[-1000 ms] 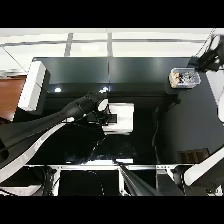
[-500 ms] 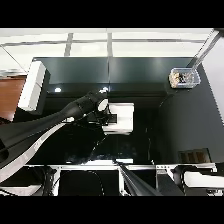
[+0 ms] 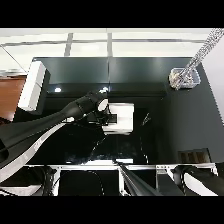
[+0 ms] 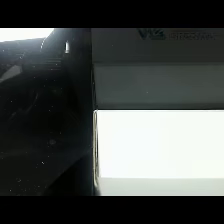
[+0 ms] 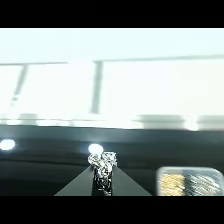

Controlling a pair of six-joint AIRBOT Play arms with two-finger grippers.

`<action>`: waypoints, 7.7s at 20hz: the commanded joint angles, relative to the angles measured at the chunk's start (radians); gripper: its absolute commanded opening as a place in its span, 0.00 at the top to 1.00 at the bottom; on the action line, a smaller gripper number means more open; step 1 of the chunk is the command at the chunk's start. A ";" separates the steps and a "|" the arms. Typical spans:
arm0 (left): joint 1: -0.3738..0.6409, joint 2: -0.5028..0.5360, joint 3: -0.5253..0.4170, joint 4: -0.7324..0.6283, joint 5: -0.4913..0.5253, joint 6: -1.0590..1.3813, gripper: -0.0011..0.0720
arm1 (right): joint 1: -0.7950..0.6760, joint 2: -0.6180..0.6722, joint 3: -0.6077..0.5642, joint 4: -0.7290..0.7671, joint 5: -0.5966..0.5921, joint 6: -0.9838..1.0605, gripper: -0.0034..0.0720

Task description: Fold the box and place the chain.

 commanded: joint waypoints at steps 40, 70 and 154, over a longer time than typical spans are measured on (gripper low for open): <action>0.001 0.001 0.001 0.000 0.000 0.000 0.95 | 0.531 0.013 -0.291 0.040 0.163 0.170 0.94; 0.001 0.001 0.001 0.000 0.002 0.000 0.95 | 0.591 0.003 -1.112 0.074 -0.427 0.192 0.37; 0.362 0.184 -0.450 -1.010 0.318 2.514 0.43 | 0.465 -0.084 -1.036 0.195 -0.452 -0.537 0.01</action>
